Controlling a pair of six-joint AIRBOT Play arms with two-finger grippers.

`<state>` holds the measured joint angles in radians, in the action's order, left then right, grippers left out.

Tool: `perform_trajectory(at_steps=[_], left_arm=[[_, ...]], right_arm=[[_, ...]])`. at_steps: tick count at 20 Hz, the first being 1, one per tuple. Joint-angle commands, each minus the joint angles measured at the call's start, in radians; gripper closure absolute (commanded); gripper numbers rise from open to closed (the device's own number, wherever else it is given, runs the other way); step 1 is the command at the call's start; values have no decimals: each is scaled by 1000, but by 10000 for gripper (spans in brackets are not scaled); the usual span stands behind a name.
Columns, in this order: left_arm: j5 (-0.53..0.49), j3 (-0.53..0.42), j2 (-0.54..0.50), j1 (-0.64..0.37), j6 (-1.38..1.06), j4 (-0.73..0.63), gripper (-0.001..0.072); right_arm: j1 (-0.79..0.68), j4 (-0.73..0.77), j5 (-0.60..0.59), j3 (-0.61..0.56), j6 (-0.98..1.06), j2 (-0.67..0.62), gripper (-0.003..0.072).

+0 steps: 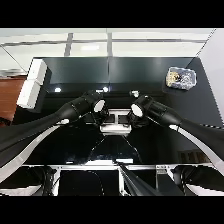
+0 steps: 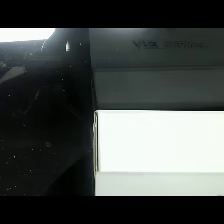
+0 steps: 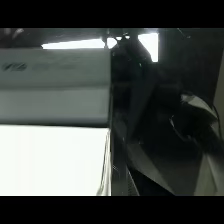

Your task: Fold the box and place the chain.

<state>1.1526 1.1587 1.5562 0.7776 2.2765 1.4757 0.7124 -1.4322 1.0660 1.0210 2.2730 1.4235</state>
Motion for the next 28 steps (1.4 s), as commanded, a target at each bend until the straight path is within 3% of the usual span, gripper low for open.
perform_trajectory(at_steps=[1,6,9,10,11,12,13,15,17,22,28], left_arm=[[3,0,0,-1,-2,1,681],[2,0,0,-1,-2,1,681],[3,0,0,-1,-2,0,682],[4,0,0,-1,-2,0,681],[5,0,0,-1,-2,0,681],[5,0,0,-1,-2,0,681],[5,0,0,-1,-2,0,682],[4,0,0,-1,-2,0,682],[5,0,0,-1,-2,1,681],[10,0,0,-1,-2,0,681],[8,0,0,-1,-2,1,681]], right_arm=[[-2,-20,15,14,-94,-85,335],[-3,-311,183,16,-94,-358,335],[-25,-600,268,16,-94,-419,335],[-58,-626,256,14,-94,-418,333],[-109,-620,208,8,-95,-417,253],[-165,-599,145,-4,-110,-415,-34],[-230,-569,79,-16,-140,-406,-34],[-373,-526,-48,-16,-165,-356,-34],[-528,-431,-102,49,-161,-272,-34],[-808,-267,35,370,-161,26,-34],[-901,-234,34,660,-116,332,-34]])
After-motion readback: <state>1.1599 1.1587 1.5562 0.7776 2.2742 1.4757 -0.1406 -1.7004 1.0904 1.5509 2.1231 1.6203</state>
